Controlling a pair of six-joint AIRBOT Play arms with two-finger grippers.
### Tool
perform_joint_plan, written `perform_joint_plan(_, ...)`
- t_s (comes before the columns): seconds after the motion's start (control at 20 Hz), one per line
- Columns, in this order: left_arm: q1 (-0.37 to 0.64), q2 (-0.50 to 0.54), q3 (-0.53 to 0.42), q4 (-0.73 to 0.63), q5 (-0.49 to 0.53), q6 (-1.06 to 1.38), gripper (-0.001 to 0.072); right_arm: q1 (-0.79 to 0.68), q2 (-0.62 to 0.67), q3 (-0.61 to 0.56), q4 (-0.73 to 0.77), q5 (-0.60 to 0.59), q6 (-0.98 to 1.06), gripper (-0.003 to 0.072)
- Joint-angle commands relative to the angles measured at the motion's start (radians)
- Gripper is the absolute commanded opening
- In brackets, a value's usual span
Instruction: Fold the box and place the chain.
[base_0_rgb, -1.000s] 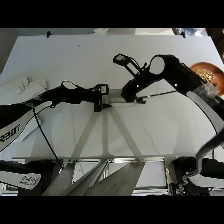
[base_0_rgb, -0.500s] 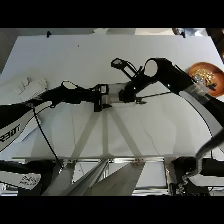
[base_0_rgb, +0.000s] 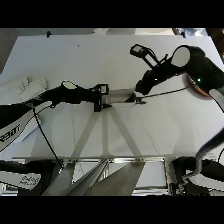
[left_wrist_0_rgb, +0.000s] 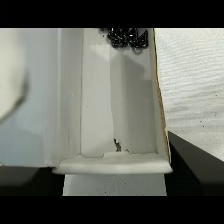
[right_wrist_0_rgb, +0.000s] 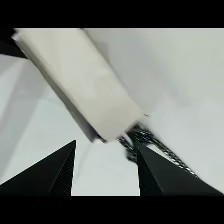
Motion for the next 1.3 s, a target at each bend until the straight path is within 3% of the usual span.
perform_joint_plan(0.0,-0.001,0.000,0.000,0.000,0.000,0.000,0.0348,-0.067,0.022,-0.114,-0.003,-0.055,-0.252,0.0476)
perform_joint_plan(0.1,-0.001,0.000,0.000,0.000,0.000,0.000,0.0348,-0.069,0.020,-0.226,-0.003,-0.181,-0.426,0.0601)
perform_joint_plan(0.2,-0.001,0.000,0.000,0.000,0.000,0.000,0.0348,-0.069,0.008,-0.287,0.003,-0.287,-0.531,0.0599)
perform_joint_plan(0.65,-0.001,0.000,0.000,0.000,0.000,0.000,0.0348,-0.068,-0.129,-0.289,0.010,-0.352,-0.674,0.0598)
perform_joint_plan(0.9,-0.001,0.000,0.000,0.000,0.000,0.000,0.0348,-0.050,-0.222,-0.289,0.104,-0.385,-0.654,0.0564)
perform_joint_plan(0.95,-0.001,0.000,0.000,0.000,0.000,0.000,0.0348,-0.040,-0.240,-0.289,0.094,-0.386,-0.628,0.0494)
perform_joint_plan(1.0,-0.001,0.000,0.000,0.000,0.000,0.000,0.0348,-0.032,-0.250,-0.289,0.084,-0.386,-0.602,0.0365)
perform_joint_plan(1.05,0.000,0.000,0.000,0.000,0.000,0.000,0.0348,-0.023,-0.250,-0.289,0.064,-0.386,-0.576,0.0151)
perform_joint_plan(1.1,-0.001,0.000,0.000,0.000,0.000,0.000,0.0348,-0.017,-0.243,-0.288,0.046,-0.383,-0.546,0.0025)
perform_joint_plan(1.25,-0.001,0.000,0.000,0.000,0.000,0.000,0.0348,-0.016,-0.180,-0.288,0.018,-0.386,-0.420,0.0018)
